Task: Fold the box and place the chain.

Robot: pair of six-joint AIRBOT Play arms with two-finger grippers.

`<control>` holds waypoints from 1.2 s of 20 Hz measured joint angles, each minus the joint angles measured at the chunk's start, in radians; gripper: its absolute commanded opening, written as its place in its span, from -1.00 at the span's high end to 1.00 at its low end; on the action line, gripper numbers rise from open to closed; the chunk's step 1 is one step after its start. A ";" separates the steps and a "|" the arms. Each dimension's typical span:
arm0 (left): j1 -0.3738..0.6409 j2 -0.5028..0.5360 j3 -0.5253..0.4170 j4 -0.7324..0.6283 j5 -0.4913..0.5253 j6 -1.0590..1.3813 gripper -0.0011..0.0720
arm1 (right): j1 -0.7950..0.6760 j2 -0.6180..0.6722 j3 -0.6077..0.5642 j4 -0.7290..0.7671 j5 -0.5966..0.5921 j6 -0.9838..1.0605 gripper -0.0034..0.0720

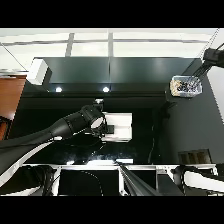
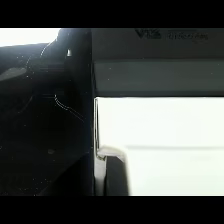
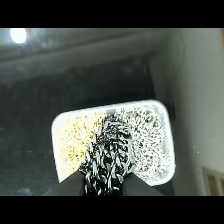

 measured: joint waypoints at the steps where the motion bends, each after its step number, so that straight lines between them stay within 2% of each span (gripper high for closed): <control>1: 0.000 0.000 0.000 0.000 0.000 0.000 0.90 | 0.000 0.027 0.003 0.014 0.011 -0.010 0.88; 8: 0.000 0.000 0.000 0.000 0.000 0.000 0.90 | 0.048 0.213 -0.035 0.181 0.166 -0.109 0.88; 12: 0.000 0.000 0.000 0.000 0.000 0.000 0.90 | 0.098 0.282 -0.109 0.363 0.286 -0.186 0.88; 16: 0.000 0.000 0.000 0.000 0.000 0.000 0.90 | 0.159 0.307 -0.203 0.455 0.372 -0.229 0.88; 20: 0.000 0.000 0.000 0.000 0.000 0.000 0.90 | 0.259 0.314 -0.314 0.525 0.408 -0.244 0.88; 24: 0.000 0.000 0.000 0.000 0.000 0.000 0.90 | 0.401 0.316 -0.425 0.646 0.388 -0.260 0.88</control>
